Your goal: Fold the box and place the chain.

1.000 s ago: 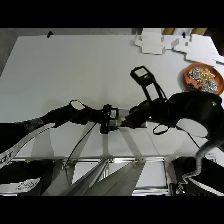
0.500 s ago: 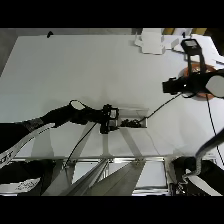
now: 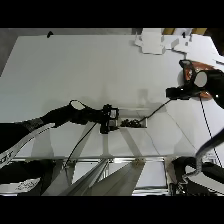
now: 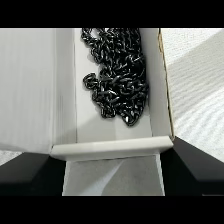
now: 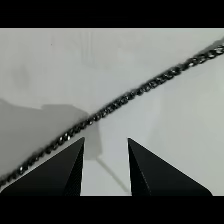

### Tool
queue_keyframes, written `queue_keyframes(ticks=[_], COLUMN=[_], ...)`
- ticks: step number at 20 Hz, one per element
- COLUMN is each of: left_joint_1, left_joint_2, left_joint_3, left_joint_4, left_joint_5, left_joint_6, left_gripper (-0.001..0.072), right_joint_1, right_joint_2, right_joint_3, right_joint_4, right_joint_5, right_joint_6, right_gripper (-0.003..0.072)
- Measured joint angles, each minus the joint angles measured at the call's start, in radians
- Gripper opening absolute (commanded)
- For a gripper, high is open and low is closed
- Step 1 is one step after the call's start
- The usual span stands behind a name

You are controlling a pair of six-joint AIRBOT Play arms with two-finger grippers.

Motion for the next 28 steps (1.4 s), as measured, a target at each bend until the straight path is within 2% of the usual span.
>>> queue_keyframes(ticks=[4,9,10,12,15,21,24,28], left_joint_1=[0.0,0.0,0.0,0.0,0.0,0.0,0.0,0.0], left_joint_2=[0.0,0.0,0.0,0.0,0.0,0.0,0.0,0.0], left_joint_3=[0.0,0.0,0.0,0.0,0.0,0.0,0.0,0.0], left_joint_4=[0.0,0.0,0.0,0.0,0.0,0.0,0.0,0.0], left_joint_5=[0.0,0.0,0.0,0.0,0.0,0.0,0.0,0.0], left_joint_6=[0.0,0.0,0.0,0.0,0.0,0.0,0.0,0.0], left_gripper=[0.0272,0.0272,0.0272,0.0272,0.0272,0.0272,0.0272,0.0272], right_joint_1=[-0.006,-0.007,-0.007,-0.007,-0.008,-0.007,-0.006,-0.006], right_joint_2=[-0.102,-0.159,-0.165,-0.176,-0.192,-0.179,-0.134,-0.063], right_joint_3=[-0.006,-0.008,-0.007,-0.006,-0.006,-0.01,-0.012,-0.009], right_joint_4=[0.03,0.043,0.045,0.045,0.039,0.061,0.063,0.059], right_joint_5=[-0.058,-0.095,-0.092,-0.08,-0.061,-0.02,0.035,0.048], right_joint_6=[-0.006,-0.008,-0.008,-0.007,-0.004,-0.021,-0.026,-0.039], right_gripper=[0.0319,0.0315,0.0295,0.02,0.002,0.0012,0.0012,0.0012])
